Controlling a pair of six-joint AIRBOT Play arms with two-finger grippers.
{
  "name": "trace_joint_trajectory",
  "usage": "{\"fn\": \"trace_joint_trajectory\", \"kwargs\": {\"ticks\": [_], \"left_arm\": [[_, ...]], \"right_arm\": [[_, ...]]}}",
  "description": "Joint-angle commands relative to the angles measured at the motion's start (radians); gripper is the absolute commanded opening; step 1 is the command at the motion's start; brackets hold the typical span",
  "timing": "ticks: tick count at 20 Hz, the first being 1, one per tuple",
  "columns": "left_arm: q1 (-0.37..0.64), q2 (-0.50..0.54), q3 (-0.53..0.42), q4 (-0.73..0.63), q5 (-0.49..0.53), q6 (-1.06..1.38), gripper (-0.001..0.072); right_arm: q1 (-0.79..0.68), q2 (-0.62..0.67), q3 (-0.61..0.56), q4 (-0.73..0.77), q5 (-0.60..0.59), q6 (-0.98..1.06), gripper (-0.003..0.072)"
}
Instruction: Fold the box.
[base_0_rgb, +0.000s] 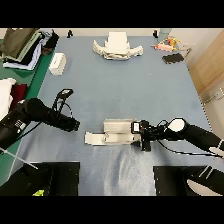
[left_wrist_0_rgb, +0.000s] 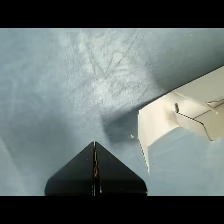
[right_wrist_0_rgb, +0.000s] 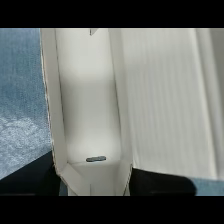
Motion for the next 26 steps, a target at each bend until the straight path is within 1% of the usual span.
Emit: {"fn": "trace_joint_trajectory", "kwargs": {"ticks": [1, 3, 5, 6, 8, 10, 12, 17, 18, 19, 20, 26], "left_arm": [[0.038, -0.053, -0.055, -0.163, -0.018, -0.053, 0.0013], [-0.047, -0.08, -0.127, -0.244, 0.081, -0.06, 0.0013], [-0.145, -0.093, -0.172, -0.27, 0.195, -0.11, 0.0013], [-0.193, -0.099, -0.18, -0.271, 0.24, -0.135, 0.0013], [-0.267, -0.117, -0.18, -0.28, 0.298, -0.159, 0.0014], [-0.32, -0.134, -0.18, -0.312, 0.343, -0.161, 0.0014], [-0.343, -0.135, -0.17, -0.341, 0.358, -0.161, 0.0014], [-0.341, -0.135, -0.086, -0.353, 0.303, -0.161, 0.0017], [-0.341, -0.135, -0.073, -0.352, 0.295, -0.161, 0.0041], [-0.341, -0.135, -0.064, -0.353, 0.292, -0.163, 0.03], [-0.341, -0.136, -0.058, -0.355, 0.293, -0.171, 0.0449], [-0.341, -0.136, -0.057, -0.352, 0.274, -0.171, 0.0448]], "right_arm": [[0.0, 0.001, 0.0, 0.0, 0.0, 0.0, 0.0441], [0.0, 0.001, 0.0, 0.0, 0.0, 0.0, 0.0441], [0.0, 0.001, 0.0, 0.0, 0.0, 0.0, 0.0441], [0.0, 0.001, 0.0, 0.0, 0.0, 0.0, 0.0441], [0.0, 0.001, 0.0, 0.0, 0.0, 0.0, 0.0441], [0.0, 0.001, 0.0, 0.0, 0.0, 0.0, 0.0441], [0.0, 0.001, 0.0, 0.0, 0.0, 0.0, 0.0441], [0.0, 0.001, 0.0, 0.0, 0.0, 0.0, 0.0441], [0.0, 0.001, 0.0, 0.0, 0.0, 0.0, 0.0441], [0.0, 0.001, 0.0, 0.0, 0.0, 0.0, 0.0441], [0.0, 0.001, 0.0, 0.0, 0.0, 0.0, 0.0441], [0.0, 0.001, 0.0, 0.0, 0.0, 0.0, 0.0441]]}}
